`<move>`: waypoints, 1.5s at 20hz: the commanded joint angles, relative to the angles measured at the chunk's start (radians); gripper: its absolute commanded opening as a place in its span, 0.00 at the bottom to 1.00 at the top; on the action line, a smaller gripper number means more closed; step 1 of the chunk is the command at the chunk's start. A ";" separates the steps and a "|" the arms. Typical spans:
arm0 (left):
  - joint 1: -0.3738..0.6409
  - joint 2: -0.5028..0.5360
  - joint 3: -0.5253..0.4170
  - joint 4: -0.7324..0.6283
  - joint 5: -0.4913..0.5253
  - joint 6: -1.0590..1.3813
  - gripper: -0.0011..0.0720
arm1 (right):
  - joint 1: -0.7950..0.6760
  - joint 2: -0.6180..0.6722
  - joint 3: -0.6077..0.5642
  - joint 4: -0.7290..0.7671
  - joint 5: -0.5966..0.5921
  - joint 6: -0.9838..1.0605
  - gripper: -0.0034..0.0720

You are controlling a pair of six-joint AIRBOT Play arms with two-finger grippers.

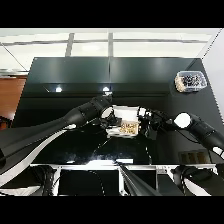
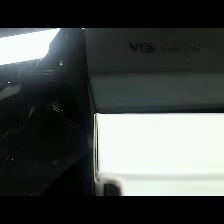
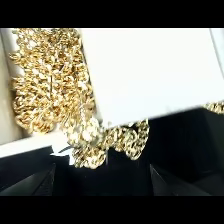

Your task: Fold the box and place the chain.

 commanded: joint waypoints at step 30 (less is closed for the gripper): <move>0.000 0.000 0.000 0.000 0.002 0.000 0.06 | 0.013 -0.103 -0.001 0.082 -0.097 -0.026 0.61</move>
